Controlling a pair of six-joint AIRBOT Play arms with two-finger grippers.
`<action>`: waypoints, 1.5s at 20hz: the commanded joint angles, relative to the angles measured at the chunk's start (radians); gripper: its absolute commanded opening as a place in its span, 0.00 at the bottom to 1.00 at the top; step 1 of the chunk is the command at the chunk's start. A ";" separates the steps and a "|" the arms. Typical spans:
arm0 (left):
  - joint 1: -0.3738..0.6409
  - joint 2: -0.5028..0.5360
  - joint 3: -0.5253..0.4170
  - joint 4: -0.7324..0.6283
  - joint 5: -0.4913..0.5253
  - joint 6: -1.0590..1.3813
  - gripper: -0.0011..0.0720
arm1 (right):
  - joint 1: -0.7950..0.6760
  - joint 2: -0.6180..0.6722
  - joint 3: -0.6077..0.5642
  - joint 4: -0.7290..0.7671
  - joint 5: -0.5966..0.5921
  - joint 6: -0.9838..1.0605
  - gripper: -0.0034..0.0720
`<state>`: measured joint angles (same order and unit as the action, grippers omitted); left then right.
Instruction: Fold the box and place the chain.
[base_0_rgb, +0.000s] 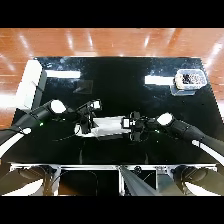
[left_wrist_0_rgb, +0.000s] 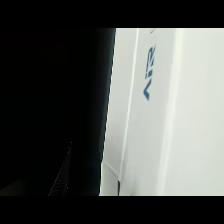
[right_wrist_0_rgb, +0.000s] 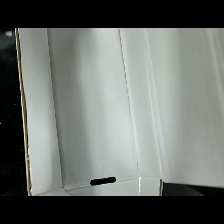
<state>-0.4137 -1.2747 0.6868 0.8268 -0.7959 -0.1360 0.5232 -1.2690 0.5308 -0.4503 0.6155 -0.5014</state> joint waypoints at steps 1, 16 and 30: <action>0.001 -0.014 0.001 -0.002 0.001 -0.019 0.67 | 0.000 0.000 0.001 0.000 0.000 0.000 0.85; -0.003 -0.039 0.001 -0.010 0.008 -0.029 0.28 | 0.000 0.000 0.001 0.000 0.000 0.000 0.85; -0.003 -0.039 0.001 -0.009 0.006 -0.029 0.05 | 0.000 0.027 0.001 0.003 0.032 0.001 1.00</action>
<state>-0.4160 -1.3132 0.6868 0.8169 -0.7891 -0.1646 0.5232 -1.2583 0.5308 -0.4480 0.6281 -0.5011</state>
